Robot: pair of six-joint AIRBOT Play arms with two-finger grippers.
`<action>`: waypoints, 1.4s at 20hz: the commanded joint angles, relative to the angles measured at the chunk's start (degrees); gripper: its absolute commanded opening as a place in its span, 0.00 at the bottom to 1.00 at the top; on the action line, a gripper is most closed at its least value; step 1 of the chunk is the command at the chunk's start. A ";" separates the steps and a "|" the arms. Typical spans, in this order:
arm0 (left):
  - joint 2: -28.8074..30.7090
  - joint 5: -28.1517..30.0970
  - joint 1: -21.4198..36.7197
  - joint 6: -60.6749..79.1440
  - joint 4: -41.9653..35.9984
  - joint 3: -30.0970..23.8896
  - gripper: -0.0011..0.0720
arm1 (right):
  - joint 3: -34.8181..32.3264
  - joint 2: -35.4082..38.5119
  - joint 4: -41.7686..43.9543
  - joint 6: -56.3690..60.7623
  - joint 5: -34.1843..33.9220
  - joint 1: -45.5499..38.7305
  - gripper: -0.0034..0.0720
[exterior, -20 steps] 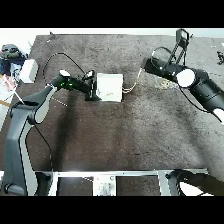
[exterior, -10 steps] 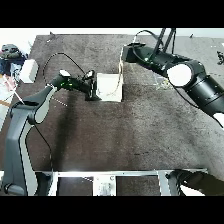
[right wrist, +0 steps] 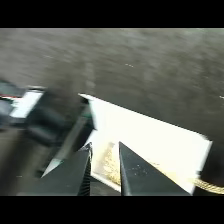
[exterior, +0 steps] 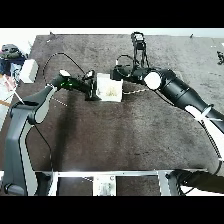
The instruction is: Fold the box and place the chain.
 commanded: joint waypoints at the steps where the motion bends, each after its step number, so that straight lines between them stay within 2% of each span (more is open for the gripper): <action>1: 0.00 -0.02 0.07 0.00 0.02 0.00 0.73 | -0.07 -1.55 -3.76 0.04 4.96 -4.24 0.41; 2: -0.02 0.00 0.07 0.00 0.02 0.00 0.73 | -0.31 -1.55 -5.05 0.07 7.48 -6.21 0.50; 3: -0.02 -0.02 0.07 0.00 0.02 0.00 0.73 | -1.20 -1.46 -5.84 0.11 9.01 -8.44 0.52; 6: 0.00 -0.02 0.07 0.00 0.02 0.00 0.73 | -6.43 -1.46 -5.95 4.33 10.01 -17.53 0.52; 10: 0.00 0.00 0.07 0.02 0.02 0.00 0.73 | -12.48 -3.39 -4.13 8.44 4.87 -27.17 0.52; 16: -0.02 0.00 0.07 0.00 0.02 0.00 0.73 | -11.80 -12.46 3.06 8.02 -6.91 -29.22 0.52; 20: -0.02 0.00 0.07 0.00 0.02 0.00 0.73 | -5.90 -18.62 9.55 2.80 -7.61 -27.69 0.52; 21: -0.02 0.00 0.07 0.00 0.02 0.00 0.73 | -4.66 -19.82 9.27 2.82 -7.72 -27.26 0.46; 23: -0.02 -0.02 0.07 0.00 0.02 0.00 0.73 | -4.33 -20.65 9.14 3.50 -9.22 -27.28 0.25; 24: 0.00 0.00 0.07 0.00 0.02 0.00 0.73 | -4.33 -20.68 9.14 3.54 -9.14 -27.30 0.24; 25: 0.00 -0.02 0.07 0.00 0.02 0.00 0.73 | -4.33 -20.28 9.27 3.50 -8.11 -27.26 0.07; 28: -0.02 0.00 0.07 0.00 0.02 0.00 0.73 | -4.35 -14.86 9.31 0.70 -3.04 -24.26 0.06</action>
